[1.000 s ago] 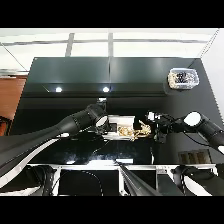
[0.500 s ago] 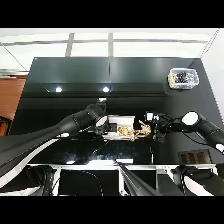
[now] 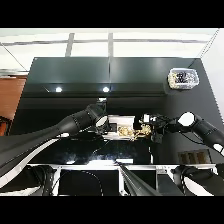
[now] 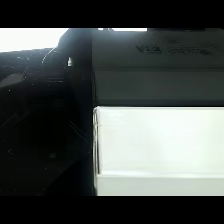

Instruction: Fold the box and place the chain.

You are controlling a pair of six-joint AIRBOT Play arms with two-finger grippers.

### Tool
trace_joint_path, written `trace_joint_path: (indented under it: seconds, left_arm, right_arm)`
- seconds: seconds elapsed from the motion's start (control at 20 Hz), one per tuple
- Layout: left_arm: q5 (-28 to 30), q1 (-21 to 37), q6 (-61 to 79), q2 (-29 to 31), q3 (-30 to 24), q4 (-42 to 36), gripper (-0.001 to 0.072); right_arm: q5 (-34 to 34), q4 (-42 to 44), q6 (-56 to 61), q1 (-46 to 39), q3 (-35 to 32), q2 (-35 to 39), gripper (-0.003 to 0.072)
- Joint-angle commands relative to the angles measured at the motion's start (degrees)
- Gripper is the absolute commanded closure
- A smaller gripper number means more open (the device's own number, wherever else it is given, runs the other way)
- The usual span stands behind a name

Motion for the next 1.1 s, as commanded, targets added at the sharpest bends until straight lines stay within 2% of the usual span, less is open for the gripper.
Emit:
trace_joint_path:
  seconds: [0.0, 0.05, 0.15, 0.2, 0.25, 0.3, 0.4, 0.6, 0.7, 1.05]
  left_arm:
    - [0.0, 0.0, 0.0, 0.0, 0.0, 0.0, 0.0679]
    - [0.0, 0.0, 0.0, 0.0, 0.0, 0.0, 0.0679]
    - [0.0, 0.0, 0.0, 0.0, 0.0, 0.0, 0.0679]
    - [0.0, 0.0, 0.0, 0.0, 0.0, 0.0, 0.0679]
    - [0.0, 0.0, 0.0, 0.0, 0.0, 0.0, 0.0679]
    - [0.0, 0.0, 0.0, 0.0, 0.0, 0.0, 0.0679]
    - [0.0, 0.0, 0.0, 0.0, 0.0, 0.0, 0.0679]
    - [0.0, 0.0, 0.0, 0.0, 0.0, 0.0, 0.0679]
    - [0.0, 0.0, 0.0, 0.0, 0.0, 0.0, 0.0679]
    - [0.0, 0.0, 0.0, 0.0, 0.0, 0.0, 0.0679]
  right_arm:
    - [-1.3, -1.5, 0.1, 0.4, 0.0, 0.0, 0.0029]
    - [-1.3, -1.5, 0.1, 0.4, 0.0, 0.0, 0.0032]
    - [-0.9, -1.3, 0.2, 0.4, 0.0, 0.0, 0.0288]
    - [-0.5, -1.3, 0.2, 0.4, 0.0, 0.0, 0.0503]
    - [-0.1, -1.3, 0.6, 0.4, 0.0, 0.0, 0.0569]
    - [0.5, -1.3, 0.8, 0.4, 0.0, 0.1, 0.0570]
    - [1.1, -1.3, 2.3, 0.4, 0.0, 0.7, 0.0673]
    - [1.6, -1.5, 12.4, 0.4, 0.5, 4.4, 0.0674]
    - [4.8, -1.7, 19.8, 0.4, 2.3, 6.6, 0.0675]
    - [23.0, 0.4, 36.7, 0.4, 15.8, 9.9, 0.0675]
